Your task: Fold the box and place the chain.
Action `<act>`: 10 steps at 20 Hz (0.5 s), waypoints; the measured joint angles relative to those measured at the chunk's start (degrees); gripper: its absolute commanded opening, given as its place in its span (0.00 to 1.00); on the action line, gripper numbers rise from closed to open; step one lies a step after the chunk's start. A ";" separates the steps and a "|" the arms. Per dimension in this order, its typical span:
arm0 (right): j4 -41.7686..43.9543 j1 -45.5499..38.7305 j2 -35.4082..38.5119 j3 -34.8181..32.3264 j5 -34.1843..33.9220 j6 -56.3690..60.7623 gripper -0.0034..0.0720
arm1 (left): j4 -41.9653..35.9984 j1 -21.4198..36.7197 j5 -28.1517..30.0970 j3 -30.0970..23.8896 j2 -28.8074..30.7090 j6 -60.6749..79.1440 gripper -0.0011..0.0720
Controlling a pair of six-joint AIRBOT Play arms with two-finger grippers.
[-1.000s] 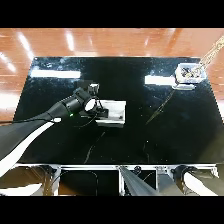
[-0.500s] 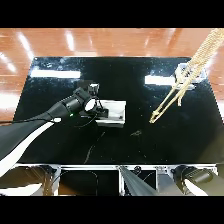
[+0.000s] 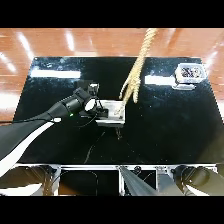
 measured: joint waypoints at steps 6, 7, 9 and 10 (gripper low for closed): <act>-0.48 1.18 -7.61 -0.04 -1.18 -1.09 0.09 | -0.02 0.02 0.00 0.00 0.00 0.00 0.04; -0.46 1.18 -8.46 -0.04 -1.05 -1.20 0.09 | -0.04 0.02 0.00 0.00 0.00 0.00 0.04; -0.83 1.11 -9.38 -0.04 0.02 -1.44 0.09 | -0.04 0.00 0.00 0.00 0.00 0.00 0.04; -1.40 1.11 -9.68 -0.04 1.07 -1.64 0.09 | -0.04 0.02 0.00 0.00 0.00 0.00 0.04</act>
